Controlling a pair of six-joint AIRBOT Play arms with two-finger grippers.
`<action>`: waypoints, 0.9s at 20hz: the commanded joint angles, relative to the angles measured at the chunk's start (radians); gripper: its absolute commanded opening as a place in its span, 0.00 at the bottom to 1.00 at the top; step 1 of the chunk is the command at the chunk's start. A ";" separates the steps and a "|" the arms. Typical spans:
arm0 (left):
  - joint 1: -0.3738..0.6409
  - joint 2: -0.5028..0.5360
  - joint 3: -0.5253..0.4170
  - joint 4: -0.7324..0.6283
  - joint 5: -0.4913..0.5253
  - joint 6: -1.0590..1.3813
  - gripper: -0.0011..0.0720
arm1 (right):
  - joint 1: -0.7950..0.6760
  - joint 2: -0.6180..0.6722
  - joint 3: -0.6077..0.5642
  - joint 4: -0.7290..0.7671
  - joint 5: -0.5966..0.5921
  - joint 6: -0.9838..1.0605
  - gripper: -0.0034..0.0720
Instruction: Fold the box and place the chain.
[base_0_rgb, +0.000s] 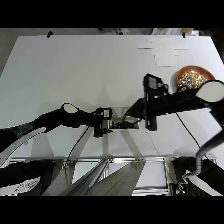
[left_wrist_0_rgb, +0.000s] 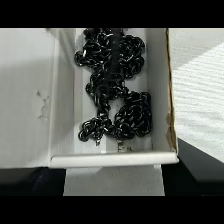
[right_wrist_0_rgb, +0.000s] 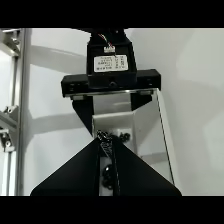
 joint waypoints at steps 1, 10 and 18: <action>0.000 0.000 0.000 0.000 0.000 0.000 0.25 | 0.075 -0.106 0.003 -0.070 -0.052 0.119 0.07; 0.000 0.000 0.000 0.000 0.000 0.000 0.25 | 0.166 -0.277 0.003 -0.078 -0.156 0.189 0.07; 0.000 0.000 0.000 0.000 0.000 0.000 0.25 | 0.111 -0.196 0.021 -0.080 -0.076 0.193 0.22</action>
